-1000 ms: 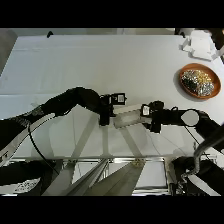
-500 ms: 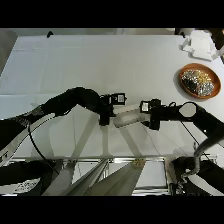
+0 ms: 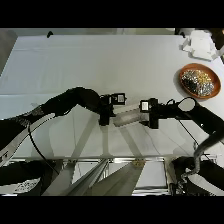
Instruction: Fold the box and place the chain.
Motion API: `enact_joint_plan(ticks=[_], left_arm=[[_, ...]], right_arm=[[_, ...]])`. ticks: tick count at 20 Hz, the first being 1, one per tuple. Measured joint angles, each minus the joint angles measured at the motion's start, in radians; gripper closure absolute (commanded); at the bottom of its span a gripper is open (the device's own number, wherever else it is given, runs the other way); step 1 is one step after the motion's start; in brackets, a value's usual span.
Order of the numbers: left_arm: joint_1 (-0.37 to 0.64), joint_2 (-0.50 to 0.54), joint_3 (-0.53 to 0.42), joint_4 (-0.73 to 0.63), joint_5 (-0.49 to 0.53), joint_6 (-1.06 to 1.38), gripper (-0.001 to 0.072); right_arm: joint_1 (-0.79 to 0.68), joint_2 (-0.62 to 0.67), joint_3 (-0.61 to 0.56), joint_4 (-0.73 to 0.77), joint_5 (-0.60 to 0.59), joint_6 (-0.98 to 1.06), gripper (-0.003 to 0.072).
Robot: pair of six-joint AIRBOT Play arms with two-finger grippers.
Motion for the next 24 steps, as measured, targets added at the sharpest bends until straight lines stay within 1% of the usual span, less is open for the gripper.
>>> enact_joint_plan(ticks=[3, 9, 15, 17, 24], left_arm=[[0.000, 0.000, 0.000, 0.001, 0.002, 0.000, 0.0699], [0.000, 0.000, 0.000, 0.006, 0.003, 0.000, 0.0699], [0.000, -0.001, 0.000, 0.001, 0.002, 0.002, 0.0699], [-0.001, -0.001, 0.000, 0.000, 0.001, 0.003, 0.0699], [-0.001, -0.001, 0.000, -0.001, -0.001, 0.001, 0.0699]], right_arm=[[0.000, -0.027, 0.000, 0.023, 0.023, -0.018, 0.0002], [0.020, -0.060, -0.007, 0.043, 0.063, 0.018, 0.0007], [0.027, -0.063, -0.054, 0.024, 0.095, 0.050, 0.0021], [0.027, -0.063, -0.063, 0.022, 0.097, 0.055, 0.0056], [0.027, -0.060, -0.072, 0.021, 0.089, 0.066, 0.0048]])
